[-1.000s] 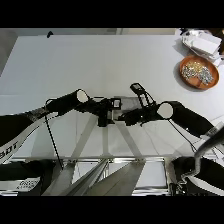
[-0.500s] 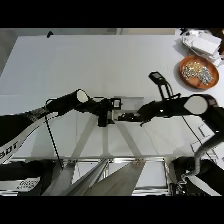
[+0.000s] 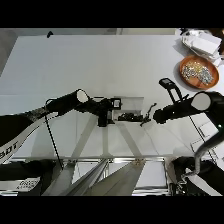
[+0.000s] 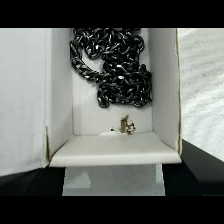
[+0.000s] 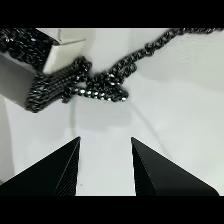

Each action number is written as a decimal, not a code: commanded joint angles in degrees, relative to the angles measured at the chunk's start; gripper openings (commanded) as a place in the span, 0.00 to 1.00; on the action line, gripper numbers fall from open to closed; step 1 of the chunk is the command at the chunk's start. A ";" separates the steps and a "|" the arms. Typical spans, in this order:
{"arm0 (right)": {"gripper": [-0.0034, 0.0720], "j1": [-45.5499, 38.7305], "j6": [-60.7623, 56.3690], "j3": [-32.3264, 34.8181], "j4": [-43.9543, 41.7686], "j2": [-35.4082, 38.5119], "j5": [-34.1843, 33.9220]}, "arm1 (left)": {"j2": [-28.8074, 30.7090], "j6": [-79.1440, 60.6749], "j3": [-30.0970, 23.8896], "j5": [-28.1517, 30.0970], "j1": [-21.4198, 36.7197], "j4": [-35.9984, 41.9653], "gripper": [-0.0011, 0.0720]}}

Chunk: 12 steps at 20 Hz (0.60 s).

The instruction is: Fold the box and place the chain.

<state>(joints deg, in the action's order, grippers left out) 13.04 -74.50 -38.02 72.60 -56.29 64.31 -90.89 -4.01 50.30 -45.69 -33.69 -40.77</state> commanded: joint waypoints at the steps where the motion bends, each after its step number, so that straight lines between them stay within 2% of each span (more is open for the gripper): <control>1: 0.53 1.68 0.11 0.31 0.70 -6.99 -2.29 | 0.00 -0.02 -0.04 0.00 0.02 -0.02 0.20; 6: 0.52 3.93 -2.97 0.31 0.52 -9.51 -9.51 | 0.00 -0.02 -0.04 0.00 0.02 -0.02 0.20; 12: 0.50 3.93 -3.48 0.31 0.70 -9.57 -13.00 | 0.00 -0.02 -0.04 0.02 0.02 -0.02 0.20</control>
<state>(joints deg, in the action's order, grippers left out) 16.80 -77.58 -37.74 73.25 -65.60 53.36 -90.89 -4.01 50.28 -45.69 -33.71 -40.77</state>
